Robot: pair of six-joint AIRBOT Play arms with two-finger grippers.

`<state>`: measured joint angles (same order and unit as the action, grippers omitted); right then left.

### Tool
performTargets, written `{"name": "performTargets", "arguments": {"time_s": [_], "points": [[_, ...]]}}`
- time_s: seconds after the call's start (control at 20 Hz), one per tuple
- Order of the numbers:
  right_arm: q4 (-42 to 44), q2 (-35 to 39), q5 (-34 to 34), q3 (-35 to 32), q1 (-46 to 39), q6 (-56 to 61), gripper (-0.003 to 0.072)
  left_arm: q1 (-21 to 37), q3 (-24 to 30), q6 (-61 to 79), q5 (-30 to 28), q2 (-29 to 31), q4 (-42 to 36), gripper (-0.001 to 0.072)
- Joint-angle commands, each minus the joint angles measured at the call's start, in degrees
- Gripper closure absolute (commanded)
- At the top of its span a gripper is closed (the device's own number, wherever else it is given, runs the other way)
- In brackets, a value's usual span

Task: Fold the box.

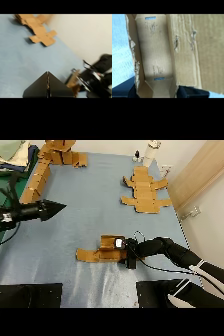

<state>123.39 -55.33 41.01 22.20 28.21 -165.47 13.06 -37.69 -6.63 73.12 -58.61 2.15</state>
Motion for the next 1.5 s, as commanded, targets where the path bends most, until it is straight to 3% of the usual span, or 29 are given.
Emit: {"name": "performTargets", "arguments": {"time_s": [0.0,0.15,0.25,0.45,0.65,0.75,1.05,1.2,1.45], "points": [[-0.1,0.0,0.1,0.0,0.0,0.0,0.0174,4.9,-1.5,-2.3,14.5,1.5,7.5,0.0699],[-0.1,0.0,0.2,0.0,0.0,0.0,0.0174,-5.3,-1.1,-13.1,11.8,4.2,17.2,0.0699],[-0.2,0.0,0.2,0.0,0.0,0.0,0.0174,-14.2,1.6,-19.6,9.5,4.5,18.2,0.0699],[-0.2,0.0,0.2,0.0,0.0,0.0,0.0174,-32.4,7.5,-26.0,-9.9,3.5,11.7,0.0699],[-0.2,0.0,0.2,0.0,0.0,0.0,0.0174,-43.7,7.8,-25.9,-18.5,-1.7,1.6,0.0699],[-0.2,0.0,0.2,0.0,0.0,0.0,0.0173,-45.6,6.4,-26.0,-21.7,-6.6,0.4,0.0699],[-0.2,0.0,0.2,0.0,0.0,0.0,0.0174,-43.5,-3.2,-26.0,-21.8,-16.7,2.3,0.0699],[-0.2,0.0,0.2,0.0,0.0,0.0,0.0173,-43.6,-4.1,-29.1,-24.7,-20.2,3.0,0.07],[-0.2,0.0,0.2,0.0,0.0,0.0,0.0174,-43.8,-4.1,-44.0,-28.1,-21.9,17.3,0.07]]}}
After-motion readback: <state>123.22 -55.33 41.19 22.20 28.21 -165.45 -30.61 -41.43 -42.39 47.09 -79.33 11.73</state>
